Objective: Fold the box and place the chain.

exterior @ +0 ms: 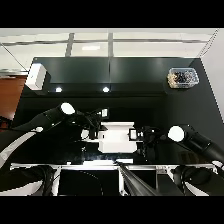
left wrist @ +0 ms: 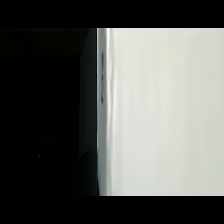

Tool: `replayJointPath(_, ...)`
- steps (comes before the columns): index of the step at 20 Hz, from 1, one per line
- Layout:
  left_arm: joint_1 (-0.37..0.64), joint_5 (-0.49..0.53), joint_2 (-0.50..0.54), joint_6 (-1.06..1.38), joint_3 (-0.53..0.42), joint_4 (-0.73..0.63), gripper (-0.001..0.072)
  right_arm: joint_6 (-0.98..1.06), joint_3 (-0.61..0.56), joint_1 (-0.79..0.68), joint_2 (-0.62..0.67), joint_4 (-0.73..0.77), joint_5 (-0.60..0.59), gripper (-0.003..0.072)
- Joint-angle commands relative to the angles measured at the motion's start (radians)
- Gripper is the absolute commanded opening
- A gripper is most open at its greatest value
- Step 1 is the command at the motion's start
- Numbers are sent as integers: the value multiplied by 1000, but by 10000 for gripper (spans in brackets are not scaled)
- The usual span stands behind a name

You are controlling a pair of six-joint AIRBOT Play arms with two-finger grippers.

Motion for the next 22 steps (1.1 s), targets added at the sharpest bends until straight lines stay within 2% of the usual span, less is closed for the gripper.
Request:
replayJointPath(1,0,0,-1,0,0,0,23,-34,37,-5,2,-3,51,594)
replayJointPath(8,0,0,-1,0,0,0,23,-41,40,22,1,-1,89,593)
replayJointPath(12,0,0,-1,0,0,0,23,-29,38,83,-26,28,37,594)
replayJointPath(16,0,0,-1,0,0,0,23,-9,37,88,-37,44,-93,593)
replayJointPath(19,0,0,-1,0,0,0,23,14,46,88,-33,87,-76,593)
replayJointPath(22,0,0,-1,0,0,0,23,62,59,72,10,31,-64,594)
